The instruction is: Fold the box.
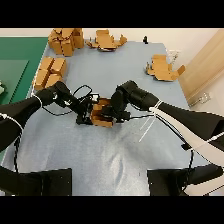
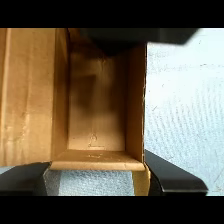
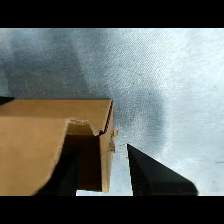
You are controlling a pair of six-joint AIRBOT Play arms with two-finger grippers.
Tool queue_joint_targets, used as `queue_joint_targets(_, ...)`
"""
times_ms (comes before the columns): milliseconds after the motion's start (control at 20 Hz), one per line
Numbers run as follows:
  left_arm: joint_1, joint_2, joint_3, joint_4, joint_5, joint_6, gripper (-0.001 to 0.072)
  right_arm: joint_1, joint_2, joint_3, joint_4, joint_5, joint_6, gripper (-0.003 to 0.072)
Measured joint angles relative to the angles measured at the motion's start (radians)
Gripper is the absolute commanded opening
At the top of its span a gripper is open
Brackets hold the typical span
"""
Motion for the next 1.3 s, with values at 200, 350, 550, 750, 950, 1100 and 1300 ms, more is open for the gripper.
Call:
queue_joint_targets(200,0.0,0.0,0.0,0.0,0.003,0.0,0.0019,-0.001,-0.007,0.001,-0.033,-0.016,0.015,0.043)
queue_joint_targets(350,0.0,0.0,0.0,0.001,0.005,0.001,0.0019,-0.001,-0.041,0.022,-0.043,-0.021,0.019,0.043)
queue_joint_targets(550,0.0,0.0,0.0,0.001,0.008,0.001,0.0019,-0.001,-0.115,0.105,-0.053,-0.044,0.003,0.0121)
queue_joint_targets(750,0.0,0.0,0.0,0.001,0.008,-0.001,0.0019,0.0,-0.16,0.164,-0.059,-0.13,-0.024,0.0004)
queue_joint_targets(950,0.0,0.0,0.0,0.001,0.008,-0.001,0.0019,0.004,-0.173,0.18,-0.06,-0.169,-0.047,0.0007)
queue_joint_targets(1100,0.0,0.0,0.0,0.004,0.005,0.008,0.0019,0.007,-0.178,0.184,-0.042,-0.201,-0.06,0.025)
queue_joint_targets(1300,0.0,0.0,0.0,0.003,0.008,0.003,0.0019,0.008,-0.177,0.188,-0.028,-0.177,-0.063,0.0007)
